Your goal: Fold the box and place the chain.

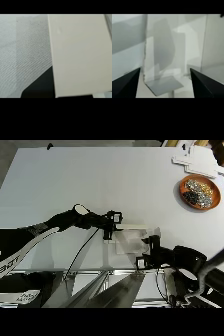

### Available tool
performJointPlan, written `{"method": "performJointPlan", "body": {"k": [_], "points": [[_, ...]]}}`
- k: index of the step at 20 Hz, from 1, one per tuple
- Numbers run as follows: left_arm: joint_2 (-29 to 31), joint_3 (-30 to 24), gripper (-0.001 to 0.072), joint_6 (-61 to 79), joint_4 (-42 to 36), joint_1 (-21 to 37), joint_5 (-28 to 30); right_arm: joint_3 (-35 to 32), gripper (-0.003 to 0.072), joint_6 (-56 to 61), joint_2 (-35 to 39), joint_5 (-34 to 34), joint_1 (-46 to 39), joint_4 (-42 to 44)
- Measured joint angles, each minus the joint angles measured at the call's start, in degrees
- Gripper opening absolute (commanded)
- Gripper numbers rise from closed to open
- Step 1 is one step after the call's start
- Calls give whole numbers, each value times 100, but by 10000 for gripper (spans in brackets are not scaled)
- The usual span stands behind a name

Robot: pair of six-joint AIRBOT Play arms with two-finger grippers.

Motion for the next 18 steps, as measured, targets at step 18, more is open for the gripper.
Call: {"method": "performJointPlan", "body": {"k": [18], "points": [[0, 0, 11, 0, 0, 2, 0, 778, 690, -1156, -378, 468, -1998, 1989]]}}
